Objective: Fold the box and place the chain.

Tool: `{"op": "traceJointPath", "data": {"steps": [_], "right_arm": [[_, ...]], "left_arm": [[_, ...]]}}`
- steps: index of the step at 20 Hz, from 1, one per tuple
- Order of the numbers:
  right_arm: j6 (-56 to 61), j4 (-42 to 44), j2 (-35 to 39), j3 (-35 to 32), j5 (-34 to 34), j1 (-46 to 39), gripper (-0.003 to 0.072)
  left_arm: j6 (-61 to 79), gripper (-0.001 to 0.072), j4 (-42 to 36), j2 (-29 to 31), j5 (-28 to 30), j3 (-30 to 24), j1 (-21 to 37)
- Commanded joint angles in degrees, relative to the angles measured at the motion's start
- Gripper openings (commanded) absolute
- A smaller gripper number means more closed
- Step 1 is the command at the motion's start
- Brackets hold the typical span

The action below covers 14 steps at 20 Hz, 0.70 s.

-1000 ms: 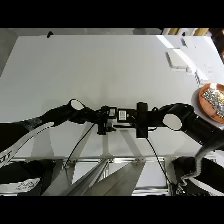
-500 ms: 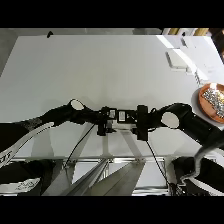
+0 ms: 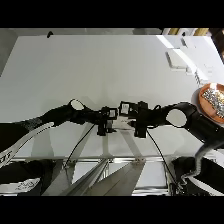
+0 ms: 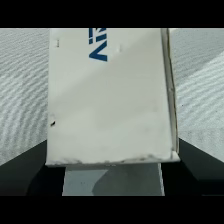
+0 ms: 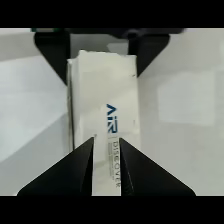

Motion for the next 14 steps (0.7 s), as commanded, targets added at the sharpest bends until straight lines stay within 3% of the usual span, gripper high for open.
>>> {"op": "traceJointPath", "data": {"steps": [1,3,4,14], "right_arm": [[0.0,1.5,-1.4,0.0,0.0,-1.1,0.0151],[-0.2,3.3,-2.9,0.0,1.5,-1.1,0.0052],[-0.7,4.3,-3.6,0.0,2.1,-1.1,0.0042],[-1.8,5.1,-6.9,-0.7,2.1,-1.1,0.0021]], "left_arm": [[0.0,0.0273,0.0,0.0,0.2,0.0,0.0],[0.0,0.0273,0.0,0.0,0.2,0.0,0.0],[0.0,0.0273,0.0,0.0,0.2,0.0,0.0],[0.0,0.0273,0.0,0.0,0.2,0.0,0.0]]}}
